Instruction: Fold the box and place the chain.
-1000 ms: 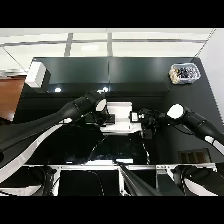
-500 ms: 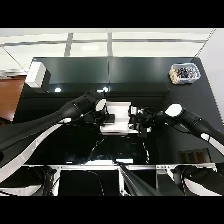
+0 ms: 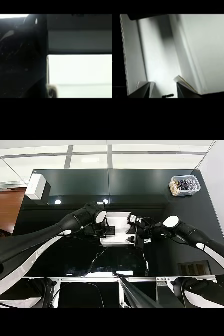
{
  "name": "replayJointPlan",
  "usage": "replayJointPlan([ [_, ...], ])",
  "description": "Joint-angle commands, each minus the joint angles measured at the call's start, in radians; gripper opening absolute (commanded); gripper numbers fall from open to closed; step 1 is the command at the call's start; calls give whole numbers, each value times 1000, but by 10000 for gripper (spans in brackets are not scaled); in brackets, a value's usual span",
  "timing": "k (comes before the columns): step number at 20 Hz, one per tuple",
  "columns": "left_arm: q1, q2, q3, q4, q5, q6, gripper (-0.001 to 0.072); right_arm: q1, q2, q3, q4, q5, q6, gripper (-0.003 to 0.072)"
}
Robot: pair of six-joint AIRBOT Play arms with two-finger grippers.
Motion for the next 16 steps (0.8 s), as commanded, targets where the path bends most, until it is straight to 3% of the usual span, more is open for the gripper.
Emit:
replayJointPlan([
  [1, 0, 1, 1, 1, -3, 3, 25, 1, -3, 1, 34, -3, 5, 225],
  [2, -1, 1, 1, 1, -3, 3, 25, 1, -3, 1, 36, -6, 9, 354],
  [3, -1, 1, 1, 1, -3, 3, 25, 1, -3, 1, 35, -6, 13, 369],
  [5, -1, 1, 1, 1, -3, 3, 25, -4, 3, 2, 12, -2, 94, 70],
  [6, -1, 1, 1, 1, -2, 3, 25, -14, 17, 4, -23, 15, 187, 15],
  [9, -1, 1, 1, 1, -2, 3, 25, -111, 127, 55, -253, 193, 685, 15],
  [12, -1, 1, 1, 1, -2, 3, 25, -347, 259, 100, -469, 382, 1078, 15],
  [14, -1, 1, 1, 1, 0, 3, 25, -577, 267, 59, -469, 375, 1254, 15],
  [16, -1, 1, 1, 1, -1, 3, 25, -751, 237, -42, -363, 372, 1328, 15],
])
